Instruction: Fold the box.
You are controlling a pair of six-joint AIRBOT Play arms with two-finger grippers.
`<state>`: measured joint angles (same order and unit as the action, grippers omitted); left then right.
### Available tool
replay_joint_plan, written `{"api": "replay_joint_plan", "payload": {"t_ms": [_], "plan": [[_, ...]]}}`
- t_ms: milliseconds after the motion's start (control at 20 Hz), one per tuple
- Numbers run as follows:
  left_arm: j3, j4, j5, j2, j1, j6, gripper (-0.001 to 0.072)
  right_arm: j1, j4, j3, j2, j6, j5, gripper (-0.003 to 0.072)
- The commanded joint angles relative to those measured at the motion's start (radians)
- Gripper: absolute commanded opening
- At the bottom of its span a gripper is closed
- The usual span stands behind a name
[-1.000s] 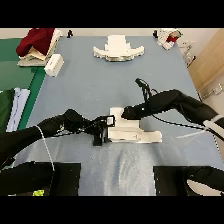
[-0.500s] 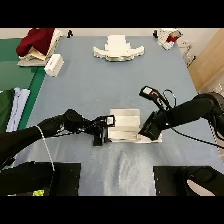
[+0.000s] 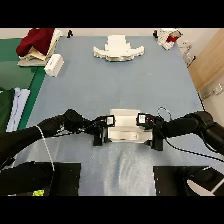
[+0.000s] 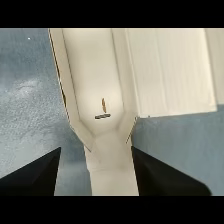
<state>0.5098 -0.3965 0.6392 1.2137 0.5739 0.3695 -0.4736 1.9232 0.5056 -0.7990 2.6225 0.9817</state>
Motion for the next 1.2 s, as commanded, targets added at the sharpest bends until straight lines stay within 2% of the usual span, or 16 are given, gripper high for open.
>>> {"api": "replay_joint_plan", "payload": {"t_ms": [0,100,200,300,350,400,450,500,650,700,750,1150], "plan": [[0.001,0.000,0.000,0.000,0.000,0.000,0.0419,0.000,0.026,-0.028,-0.040,0.120,-0.107,0.0720],[0.001,0.000,0.000,0.000,0.000,0.000,0.0419,0.000,0.057,-0.027,-0.071,0.159,-0.122,0.0690],[0.001,0.000,0.000,0.000,0.000,0.000,0.0419,0.000,0.087,-0.027,-0.077,0.165,-0.121,0.0554],[0.001,0.000,0.000,0.000,0.000,0.000,0.0419,0.000,0.105,-0.027,-0.077,0.166,-0.121,0.0511],[0.001,0.000,0.000,0.000,0.000,0.000,0.0419,-0.001,0.111,-0.027,-0.077,0.165,-0.119,0.0321],[0.001,0.000,-0.001,0.000,0.000,0.000,0.0419,-0.002,0.113,-0.027,-0.077,0.165,-0.121,0.0274],[0.001,0.000,0.000,0.000,0.000,0.000,0.0419,-0.002,0.116,-0.027,-0.079,0.165,-0.120,0.0263],[0.001,0.000,0.000,0.000,0.000,0.000,0.0419,-0.002,0.118,-0.027,-0.079,0.165,-0.120,0.0165],[0.001,0.000,-0.001,0.000,0.000,0.000,0.0419,-0.002,0.135,-0.027,-0.080,0.165,-0.128,0.0151],[0.001,0.000,0.000,0.000,0.000,0.000,0.0419,-0.002,0.146,-0.027,-0.080,0.166,-0.134,0.0098],[0.001,0.000,0.000,0.000,0.000,0.000,0.0419,-0.002,0.162,-0.027,-0.081,0.167,-0.139,0.0084],[0.001,0.000,0.000,0.000,0.000,0.000,0.0419,-0.019,0.215,-0.027,-0.129,0.200,-0.166,0.0086]]}}
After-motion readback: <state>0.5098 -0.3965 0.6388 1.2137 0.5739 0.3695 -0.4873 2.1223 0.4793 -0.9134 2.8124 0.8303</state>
